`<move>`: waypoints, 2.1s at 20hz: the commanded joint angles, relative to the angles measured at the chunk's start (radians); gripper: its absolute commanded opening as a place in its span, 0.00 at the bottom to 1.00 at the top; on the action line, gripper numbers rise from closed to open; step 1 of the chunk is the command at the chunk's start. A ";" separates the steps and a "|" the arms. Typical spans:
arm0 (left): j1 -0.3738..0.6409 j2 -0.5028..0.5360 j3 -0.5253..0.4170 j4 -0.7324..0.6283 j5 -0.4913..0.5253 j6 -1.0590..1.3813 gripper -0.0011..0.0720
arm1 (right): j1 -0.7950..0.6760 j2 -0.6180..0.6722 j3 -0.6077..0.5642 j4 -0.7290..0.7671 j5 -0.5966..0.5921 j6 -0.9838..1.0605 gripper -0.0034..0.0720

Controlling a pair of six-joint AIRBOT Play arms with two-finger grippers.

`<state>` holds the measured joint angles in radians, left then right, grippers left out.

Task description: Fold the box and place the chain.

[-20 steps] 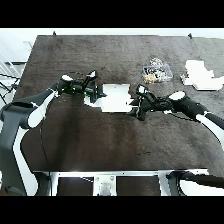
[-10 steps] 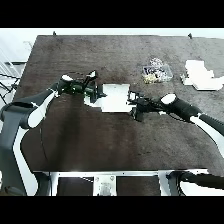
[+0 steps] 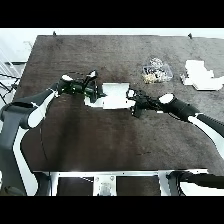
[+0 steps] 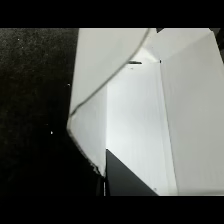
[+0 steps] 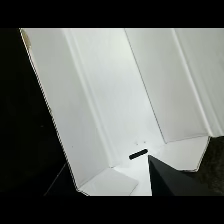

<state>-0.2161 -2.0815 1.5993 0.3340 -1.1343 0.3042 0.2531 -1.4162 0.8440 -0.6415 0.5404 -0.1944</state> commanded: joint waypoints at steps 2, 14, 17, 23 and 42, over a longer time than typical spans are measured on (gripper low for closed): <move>0.000 0.000 -0.001 0.002 -0.002 0.000 0.04 | -0.026 0.007 0.023 0.024 -0.009 -0.009 0.80; 0.000 0.000 -0.001 0.001 -0.003 0.000 0.04 | -0.127 -0.109 0.170 0.047 0.195 -0.104 0.88; 0.000 0.000 -0.001 0.001 -0.003 0.000 0.04 | -0.151 -0.153 0.218 0.051 0.256 -0.103 0.90; 0.000 0.000 -0.001 0.001 -0.003 0.000 0.04 | -0.174 -0.241 0.326 0.054 0.383 -0.103 0.90; 0.000 0.000 0.000 0.001 -0.002 0.000 0.04 | -0.192 -0.480 0.547 0.055 0.657 -0.106 0.90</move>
<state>-0.2161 -2.0815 1.5990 0.3355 -1.1378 0.3038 0.0601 -1.8629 1.3544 -0.5869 1.1511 -0.3012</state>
